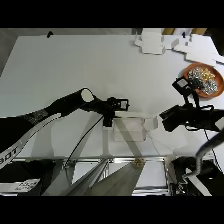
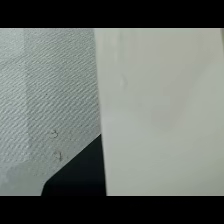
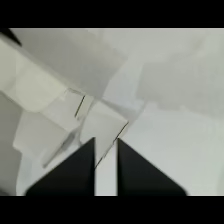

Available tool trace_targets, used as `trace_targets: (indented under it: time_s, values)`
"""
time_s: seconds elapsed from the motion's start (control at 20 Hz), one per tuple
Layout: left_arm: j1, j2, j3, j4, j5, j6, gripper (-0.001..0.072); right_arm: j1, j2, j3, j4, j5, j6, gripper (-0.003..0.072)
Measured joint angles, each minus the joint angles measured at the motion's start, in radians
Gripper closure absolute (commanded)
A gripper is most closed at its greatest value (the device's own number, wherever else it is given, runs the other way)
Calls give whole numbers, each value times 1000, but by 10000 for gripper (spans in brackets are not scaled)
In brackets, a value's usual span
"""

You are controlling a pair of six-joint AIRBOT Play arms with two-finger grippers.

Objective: Fold the box and place the chain.

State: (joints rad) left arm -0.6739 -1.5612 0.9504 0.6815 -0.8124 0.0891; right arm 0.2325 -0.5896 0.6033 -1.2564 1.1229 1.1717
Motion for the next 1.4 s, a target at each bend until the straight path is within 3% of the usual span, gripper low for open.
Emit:
trace_targets:
  time_s: [0.3,0.6,0.75,0.95,1.05,1.4]
  values:
    - [0,0,0,0,0,0,700,16,0,-47,100,89,-190,668]
    - [0,0,0,0,-2,0,700,190,0,-127,156,57,-418,664]
    - [0,0,0,0,-4,0,700,278,0,-174,114,-3,-489,443]
    - [0,0,0,0,-5,0,700,405,8,-239,36,-137,-525,43]
    - [0,0,0,0,-6,0,700,451,10,-277,-3,-219,-534,7]
    - [0,0,0,0,-8,0,700,502,11,-412,-101,-443,-541,4]
